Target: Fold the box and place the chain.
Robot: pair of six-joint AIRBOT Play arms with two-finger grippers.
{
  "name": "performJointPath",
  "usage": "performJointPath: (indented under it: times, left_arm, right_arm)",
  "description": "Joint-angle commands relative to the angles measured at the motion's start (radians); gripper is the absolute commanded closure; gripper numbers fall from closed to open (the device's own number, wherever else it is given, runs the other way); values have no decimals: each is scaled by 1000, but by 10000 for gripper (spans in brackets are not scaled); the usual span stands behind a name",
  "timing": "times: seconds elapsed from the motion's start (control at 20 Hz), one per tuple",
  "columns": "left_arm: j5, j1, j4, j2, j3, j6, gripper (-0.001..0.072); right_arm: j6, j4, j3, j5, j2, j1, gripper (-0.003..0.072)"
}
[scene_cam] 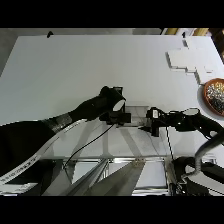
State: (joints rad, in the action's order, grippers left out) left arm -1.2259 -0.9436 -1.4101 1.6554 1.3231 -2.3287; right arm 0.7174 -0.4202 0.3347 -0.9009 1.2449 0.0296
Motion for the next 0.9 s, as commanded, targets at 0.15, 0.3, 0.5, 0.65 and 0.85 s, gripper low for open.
performJointPath:
  times: [0.15,0.3,0.5,0.65,0.85]
  left_arm:
    - [-149,74,75,-163,0,356,434]
    - [-230,132,66,-273,-18,524,420]
    - [-100,251,175,-444,-200,1066,176]
    - [123,355,428,-512,-445,1752,176]
    - [429,402,549,-447,-651,2341,177]
  right_arm:
    - [-2,2,0,0,0,0,273]
    - [-2,2,0,0,0,0,273]
    - [-2,2,0,0,0,0,273]
    - [-2,2,0,0,0,0,273]
    - [-2,2,0,0,0,0,273]
